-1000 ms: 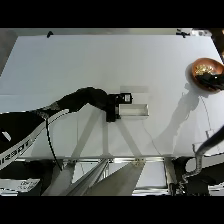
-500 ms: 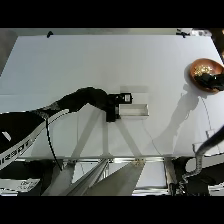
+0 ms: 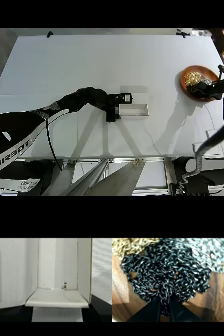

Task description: Fold the box and place the chain.

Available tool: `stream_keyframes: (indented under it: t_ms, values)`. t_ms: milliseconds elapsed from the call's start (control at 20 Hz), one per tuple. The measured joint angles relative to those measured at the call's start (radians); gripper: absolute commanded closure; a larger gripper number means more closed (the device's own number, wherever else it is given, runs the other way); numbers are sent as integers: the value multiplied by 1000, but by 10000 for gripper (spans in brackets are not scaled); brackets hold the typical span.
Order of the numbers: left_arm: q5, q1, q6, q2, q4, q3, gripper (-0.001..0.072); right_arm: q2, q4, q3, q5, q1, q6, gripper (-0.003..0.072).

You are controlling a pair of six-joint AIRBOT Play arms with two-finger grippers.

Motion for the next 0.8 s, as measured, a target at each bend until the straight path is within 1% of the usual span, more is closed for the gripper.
stream_keyframes:
  t_ms: [150, 350, 550, 800]
  values:
    - [0, 0, 0, 0, 0, 0, 314, 76, 3, -46, 23, 0, -15, 676]
    - [0, 0, 0, 0, 0, 0, 314, 185, 34, -104, 3, 0, -29, 676]
    - [0, 0, 0, 0, 0, 0, 314, 294, 100, -130, -10, 3, -80, 676]
    - [0, 0, 0, 0, 0, 0, 314, 513, 140, -138, -14, 69, -128, 676]
